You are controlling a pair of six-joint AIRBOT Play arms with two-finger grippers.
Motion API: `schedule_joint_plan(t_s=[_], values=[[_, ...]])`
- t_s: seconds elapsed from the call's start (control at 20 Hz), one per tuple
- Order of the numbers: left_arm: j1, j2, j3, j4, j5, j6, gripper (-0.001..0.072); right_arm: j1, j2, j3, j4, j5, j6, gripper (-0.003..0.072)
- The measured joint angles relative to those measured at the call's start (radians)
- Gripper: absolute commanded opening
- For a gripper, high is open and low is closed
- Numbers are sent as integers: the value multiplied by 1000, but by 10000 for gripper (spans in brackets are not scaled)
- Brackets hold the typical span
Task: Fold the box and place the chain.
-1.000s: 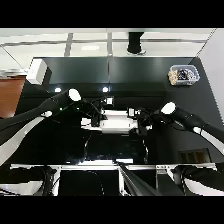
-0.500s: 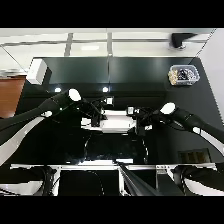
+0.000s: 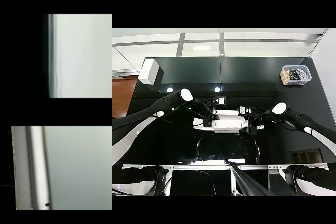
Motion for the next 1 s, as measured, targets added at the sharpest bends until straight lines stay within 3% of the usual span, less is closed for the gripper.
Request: schedule_joint_plan(t_s=[0.65, 0.7, 0.9, 0.95, 1.0], values=[[0, 0, 0, 0, -1, 0, 26, 0, -1, 1, -18, -3, 1, 633], [0, 0, 0, 0, -1, 0, 26, 0, -1, 1, -18, -3, 1, 512], [0, 0, 0, 0, 0, 0, 27, 0, -1, 1, -18, -4, 1, 487], [0, 0, 0, 0, 0, 0, 34, 0, -1, 1, -18, -4, 1, 486], [0, 0, 0, 0, 0, 0, 146, 0, -1, 1, -18, -4, 1, 486]])
